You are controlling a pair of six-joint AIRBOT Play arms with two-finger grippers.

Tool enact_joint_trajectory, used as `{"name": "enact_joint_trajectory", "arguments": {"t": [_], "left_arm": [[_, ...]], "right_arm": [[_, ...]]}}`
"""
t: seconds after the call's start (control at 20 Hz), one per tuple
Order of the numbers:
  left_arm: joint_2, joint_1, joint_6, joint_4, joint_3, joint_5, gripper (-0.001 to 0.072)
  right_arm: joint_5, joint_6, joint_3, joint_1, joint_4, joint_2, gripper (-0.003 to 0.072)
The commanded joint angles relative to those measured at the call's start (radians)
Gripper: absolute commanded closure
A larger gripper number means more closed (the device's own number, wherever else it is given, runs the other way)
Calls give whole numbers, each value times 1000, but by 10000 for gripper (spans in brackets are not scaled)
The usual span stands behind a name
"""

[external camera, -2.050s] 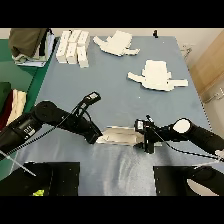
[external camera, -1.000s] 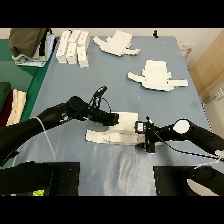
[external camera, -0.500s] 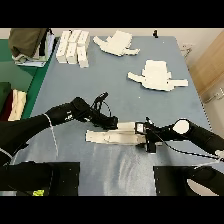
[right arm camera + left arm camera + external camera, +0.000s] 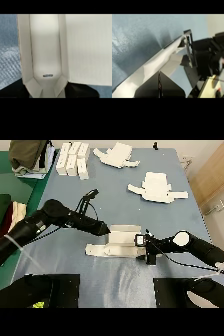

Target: Fold the box.

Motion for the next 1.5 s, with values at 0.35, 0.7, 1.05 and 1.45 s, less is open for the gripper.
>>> {"name": "enact_joint_trajectory", "arguments": {"t": [0.35, 0.7, 1.05, 1.45], "left_arm": [[137, 39, 553, 289, -36, -122, 16], [117, 142, 1197, -25, -331, 28, 16], [-18, -2, 1276, -89, -333, 140, 16], [-78, -32, 1319, -201, -291, 191, 309]], "right_arm": [[0, 1, 0, 0, 2, -1, 177], [3, 1, 0, 0, 2, -1, 177], [2, 1, 0, 0, 2, -1, 177], [3, 1, 0, 0, 2, -1, 177]]}}
